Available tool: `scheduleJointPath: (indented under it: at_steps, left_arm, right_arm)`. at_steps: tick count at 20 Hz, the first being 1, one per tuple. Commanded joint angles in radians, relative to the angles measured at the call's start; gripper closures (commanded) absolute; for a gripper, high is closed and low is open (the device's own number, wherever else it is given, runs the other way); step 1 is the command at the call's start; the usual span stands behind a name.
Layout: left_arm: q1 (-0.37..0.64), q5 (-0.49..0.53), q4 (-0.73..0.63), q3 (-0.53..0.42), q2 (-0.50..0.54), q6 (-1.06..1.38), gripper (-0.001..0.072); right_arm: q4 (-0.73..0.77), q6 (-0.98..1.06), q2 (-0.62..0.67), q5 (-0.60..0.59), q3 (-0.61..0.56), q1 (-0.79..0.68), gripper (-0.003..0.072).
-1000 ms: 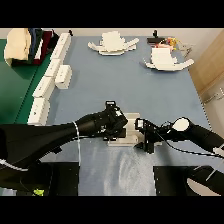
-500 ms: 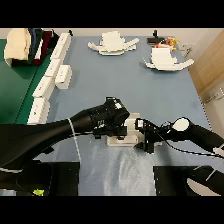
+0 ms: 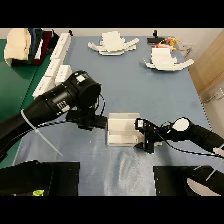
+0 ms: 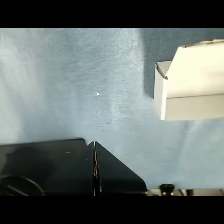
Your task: Fold the box.
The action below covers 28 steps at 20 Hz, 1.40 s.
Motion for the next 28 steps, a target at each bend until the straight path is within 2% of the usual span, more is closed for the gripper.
scheduleJointPath:
  at_steps: [1, 5, 7, 10, 12, 13, 14, 15, 17, 19, 23, 28]
  left_arm:
    - [0.040, 0.089, 0.007, -0.009, 0.025, 0.307, 0.0696]
    - [0.036, 0.260, 0.009, -0.072, 0.044, 0.704, 0.0697]
    - [0.041, 0.366, -0.002, -0.169, 0.103, 0.856, 0.0697]
    - [0.162, 0.523, -0.146, -0.376, 0.251, 1.148, 0.0696]
    - [0.258, 0.594, -0.254, -0.494, 0.306, 1.378, 0.0693]
    - [0.302, 0.610, -0.299, -0.542, 0.316, 1.495, 0.0531]
    - [0.330, 0.637, -0.339, -0.581, 0.314, 1.591, 0.0098]
    - [0.339, 0.695, -0.380, -0.615, 0.311, 1.643, 0.0013]
    - [0.335, 0.832, -0.488, -0.671, 0.306, 1.775, 0.0013]
    - [0.336, 0.918, -0.654, -0.719, 0.289, 2.003, 0.0013]
    - [0.335, 0.931, -0.941, -0.785, 0.217, 2.372, 0.0013]
    - [0.322, 0.948, -1.016, -0.788, 0.132, 2.438, 0.0013]
  right_arm:
    - [0.000, 0.000, 0.000, 0.000, 0.000, 0.000, 0.0182]
    - [0.000, 0.000, 0.000, 0.000, 0.000, 0.000, 0.0181]
    - [0.000, 0.000, 0.000, 0.000, 0.000, 0.000, 0.0182]
    - [0.000, 0.000, 0.000, 0.000, 0.000, 0.000, 0.0182]
    - [0.000, 0.000, 0.000, 0.000, 0.000, 0.000, 0.0182]
    - [0.000, 0.000, 0.000, 0.000, 0.000, 0.000, 0.0181]
    - [0.000, 0.000, 0.000, 0.000, 0.000, 0.000, 0.0182]
    - [0.000, 0.000, 0.000, 0.000, 0.000, 0.000, 0.0182]
    - [0.000, 0.000, 0.000, 0.000, 0.000, 0.000, 0.0182]
    - [0.000, 0.000, 0.000, 0.000, 0.000, 0.000, 0.0182]
    - [0.000, 0.000, 0.000, 0.000, 0.000, 0.000, 0.0182]
    - [0.000, 0.000, 0.000, 0.000, 0.000, 0.000, 0.0182]
